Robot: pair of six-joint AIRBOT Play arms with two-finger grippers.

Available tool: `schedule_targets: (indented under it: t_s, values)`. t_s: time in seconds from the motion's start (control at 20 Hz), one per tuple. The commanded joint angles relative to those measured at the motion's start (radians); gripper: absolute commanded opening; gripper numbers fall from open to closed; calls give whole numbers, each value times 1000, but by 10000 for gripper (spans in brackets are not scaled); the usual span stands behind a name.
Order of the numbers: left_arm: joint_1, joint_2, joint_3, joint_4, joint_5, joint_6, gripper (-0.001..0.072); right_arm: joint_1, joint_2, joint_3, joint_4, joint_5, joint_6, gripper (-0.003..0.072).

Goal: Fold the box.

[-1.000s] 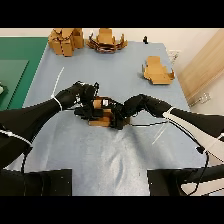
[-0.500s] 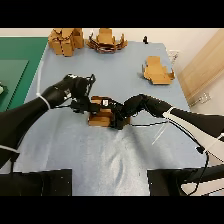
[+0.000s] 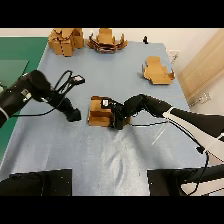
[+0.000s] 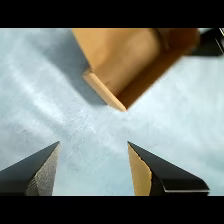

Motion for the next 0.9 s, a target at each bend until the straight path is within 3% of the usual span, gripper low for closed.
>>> schedule_targets:
  t_s: [0.0,0.15,0.3,0.4,0.85]
  values:
    - [131,-14,-77,-156,-50,552,640,0,0,0,1,0,0,154]
    - [138,-109,-97,-195,24,837,678,1,0,0,1,-1,0,154]
    - [126,-195,-95,-358,81,1022,679,1,0,0,1,0,0,154]
    - [118,-247,-77,-420,80,1049,678,1,0,0,0,0,0,154]
    - [39,-376,6,-452,38,1070,678,1,0,0,1,-2,0,154]
